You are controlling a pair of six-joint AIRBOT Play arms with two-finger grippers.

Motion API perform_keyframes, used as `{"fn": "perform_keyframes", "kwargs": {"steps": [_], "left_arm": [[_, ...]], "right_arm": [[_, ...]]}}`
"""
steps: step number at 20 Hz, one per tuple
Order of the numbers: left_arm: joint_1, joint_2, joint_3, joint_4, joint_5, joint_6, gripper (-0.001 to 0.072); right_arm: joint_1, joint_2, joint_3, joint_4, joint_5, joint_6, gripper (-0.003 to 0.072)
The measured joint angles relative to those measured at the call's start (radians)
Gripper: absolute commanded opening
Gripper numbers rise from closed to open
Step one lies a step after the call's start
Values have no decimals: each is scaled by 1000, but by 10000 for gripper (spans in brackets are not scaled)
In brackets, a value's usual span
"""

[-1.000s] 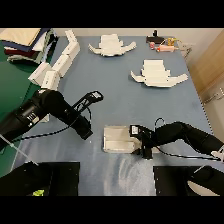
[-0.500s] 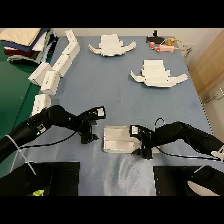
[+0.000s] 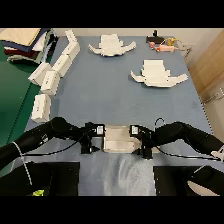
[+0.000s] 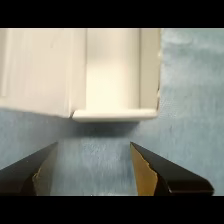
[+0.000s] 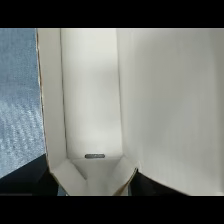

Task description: Fold the box.

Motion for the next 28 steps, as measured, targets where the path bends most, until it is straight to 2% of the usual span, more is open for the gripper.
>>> {"fn": "perform_keyframes", "kwargs": {"steps": [7,28], "left_arm": [[-46,-29,-13,-90,40,54,692],[-99,-61,-13,-137,60,98,692]], "right_arm": [[0,0,0,-1,0,0,519],[0,0,0,-2,0,0,519]]}}
